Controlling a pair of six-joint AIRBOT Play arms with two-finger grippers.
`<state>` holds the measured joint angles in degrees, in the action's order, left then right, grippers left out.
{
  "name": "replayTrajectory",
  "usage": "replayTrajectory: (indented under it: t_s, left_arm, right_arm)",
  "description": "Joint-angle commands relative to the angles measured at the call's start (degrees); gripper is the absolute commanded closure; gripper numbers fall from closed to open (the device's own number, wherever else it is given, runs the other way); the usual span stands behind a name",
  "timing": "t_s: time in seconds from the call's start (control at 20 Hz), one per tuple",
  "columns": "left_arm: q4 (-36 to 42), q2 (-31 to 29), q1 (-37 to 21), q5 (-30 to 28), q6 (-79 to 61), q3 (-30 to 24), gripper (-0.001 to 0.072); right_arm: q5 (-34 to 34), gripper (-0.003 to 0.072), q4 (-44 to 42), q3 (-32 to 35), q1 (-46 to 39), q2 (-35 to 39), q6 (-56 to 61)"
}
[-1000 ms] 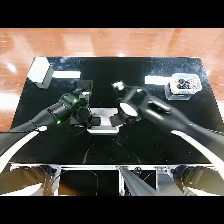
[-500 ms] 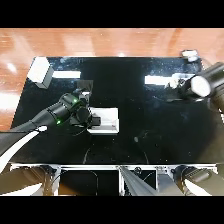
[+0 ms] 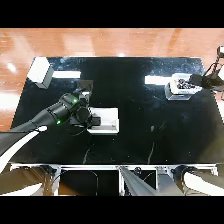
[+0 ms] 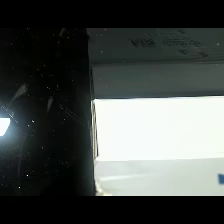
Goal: Fold the box and place the chain.
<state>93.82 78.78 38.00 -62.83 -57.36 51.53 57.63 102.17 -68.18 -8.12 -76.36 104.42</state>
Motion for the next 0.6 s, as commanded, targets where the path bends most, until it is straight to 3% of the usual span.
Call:
replayTrajectory:
  t_s: [0.0, 0.25, 0.45, 0.55]
  left_arm:
    - [-0.3, 0.0, 0.0, 0.3, 0.4, 0.0, 0.0693]
    - [-0.1, 0.0, 0.0, 0.3, 0.4, 0.1, 0.0693]
    - [-0.3, 0.0, 0.0, 0.3, 0.4, 0.1, 0.0693]
    - [-0.3, 0.0, 0.0, 0.3, 0.4, 0.1, 0.0693]
  right_arm:
    - [-2.3, 0.0018, -1.6, -5.8, -2.6, -10.0, -1.5]
    - [0.4, 0.002, -9.2, -15.7, -2.6, -20.2, -5.3]
    - [0.7, 0.003, -8.7, -17.6, -2.6, -22.8, -5.5]
    - [0.7, 0.0201, -8.8, -17.6, -2.6, -23.3, -6.8]
